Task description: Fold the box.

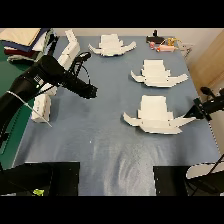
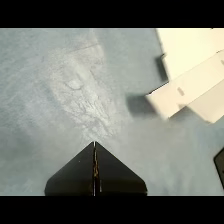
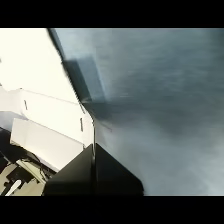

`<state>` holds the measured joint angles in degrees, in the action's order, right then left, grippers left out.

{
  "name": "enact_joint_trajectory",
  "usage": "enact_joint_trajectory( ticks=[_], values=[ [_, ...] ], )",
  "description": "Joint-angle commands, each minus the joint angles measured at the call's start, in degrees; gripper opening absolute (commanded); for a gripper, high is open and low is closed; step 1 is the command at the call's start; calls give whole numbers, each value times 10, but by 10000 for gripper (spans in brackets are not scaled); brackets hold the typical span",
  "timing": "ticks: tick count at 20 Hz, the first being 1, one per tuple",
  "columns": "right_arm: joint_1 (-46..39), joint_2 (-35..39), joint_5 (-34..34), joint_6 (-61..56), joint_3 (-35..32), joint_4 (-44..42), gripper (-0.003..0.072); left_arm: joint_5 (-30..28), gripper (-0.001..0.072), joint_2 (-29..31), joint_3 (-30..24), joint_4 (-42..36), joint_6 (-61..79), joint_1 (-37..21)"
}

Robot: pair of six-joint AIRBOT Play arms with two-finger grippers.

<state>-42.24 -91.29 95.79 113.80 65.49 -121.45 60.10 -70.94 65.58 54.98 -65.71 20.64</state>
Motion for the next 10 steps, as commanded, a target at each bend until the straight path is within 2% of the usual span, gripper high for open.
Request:
enact_joint_trajectory(
  ticks=[1,5,8,10],
  values=[
    [93,40,-32,-15,-68,-56,2,41,16,0,1,-12,-9,-10],
    [216,155,-131,-54,-147,-54,2,111,15,23,-6,-12,-12,-58],
    [286,261,-237,-113,-231,-34,2,122,15,74,-52,-15,6,-98],
    [319,308,-283,-153,-289,-24,6,124,15,103,-91,-14,8,-115]
  ],
)
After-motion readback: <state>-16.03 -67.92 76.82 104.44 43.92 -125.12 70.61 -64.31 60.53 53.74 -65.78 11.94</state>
